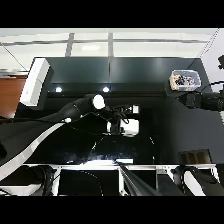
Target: Fold the box and place the chain.
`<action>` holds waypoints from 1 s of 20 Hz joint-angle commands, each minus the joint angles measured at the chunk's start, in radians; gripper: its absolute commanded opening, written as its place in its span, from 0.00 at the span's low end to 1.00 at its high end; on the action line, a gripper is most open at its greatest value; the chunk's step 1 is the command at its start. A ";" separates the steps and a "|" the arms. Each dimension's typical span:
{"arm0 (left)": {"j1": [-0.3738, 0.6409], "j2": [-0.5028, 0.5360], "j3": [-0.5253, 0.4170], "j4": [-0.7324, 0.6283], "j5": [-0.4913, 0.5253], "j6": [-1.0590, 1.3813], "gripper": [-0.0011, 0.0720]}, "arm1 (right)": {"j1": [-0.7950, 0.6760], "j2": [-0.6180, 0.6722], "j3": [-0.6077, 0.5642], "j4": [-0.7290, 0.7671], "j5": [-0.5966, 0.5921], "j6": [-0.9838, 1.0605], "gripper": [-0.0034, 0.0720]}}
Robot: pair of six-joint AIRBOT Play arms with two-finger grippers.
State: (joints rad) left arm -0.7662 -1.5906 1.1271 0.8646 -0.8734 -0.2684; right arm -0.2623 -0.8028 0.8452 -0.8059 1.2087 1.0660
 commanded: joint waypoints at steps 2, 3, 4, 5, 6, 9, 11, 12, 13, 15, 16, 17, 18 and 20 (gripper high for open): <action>-0.033 -0.019 0.001 0.013 0.093 0.000 0.99 | 0.000 0.000 0.001 0.000 0.000 0.000 0.06; -0.037 -0.019 0.001 0.014 0.092 -0.002 0.99 | 0.000 0.000 0.001 0.000 0.000 0.000 0.06; -0.038 -0.020 0.001 0.013 0.094 -0.002 0.99 | 0.000 0.000 0.001 0.000 -0.001 0.000 0.06; -0.040 -0.021 0.001 0.013 0.101 -0.002 0.99 | 0.000 0.000 0.001 0.000 -0.001 0.000 0.06; -0.041 -0.022 0.001 0.013 0.108 -0.002 0.99 | 0.000 0.000 0.001 0.001 0.000 0.000 0.06; -0.040 -0.024 0.001 0.012 0.118 -0.002 0.98 | 0.000 0.000 0.001 0.001 0.000 0.000 0.06; -0.040 -0.027 0.001 0.013 0.117 -0.002 0.85 | 0.000 0.000 0.001 0.001 -0.001 0.001 0.06; -0.040 -0.027 0.001 0.015 0.114 -0.002 0.59 | 0.000 0.000 0.001 0.001 0.000 0.001 0.06; -0.040 -0.025 0.001 0.019 0.115 -0.002 0.48 | 0.000 0.000 0.001 0.001 0.000 0.001 0.06; -0.035 -0.015 0.001 0.029 0.114 -0.002 0.47 | 0.000 0.000 0.001 0.001 0.000 0.001 0.06; -0.029 -0.003 0.001 0.048 0.112 -0.013 0.47 | 0.000 0.000 0.001 0.001 0.000 0.001 0.06; -0.019 0.014 0.001 0.080 0.110 -0.061 0.47 | 0.000 0.000 0.001 0.001 0.001 0.001 0.06; -0.004 0.034 0.001 0.120 0.103 -0.127 0.47 | 0.000 0.000 0.001 0.001 0.003 0.001 0.06; 0.055 0.083 0.001 0.227 0.032 -0.287 0.47 | 0.000 0.000 0.001 0.001 0.008 0.001 0.06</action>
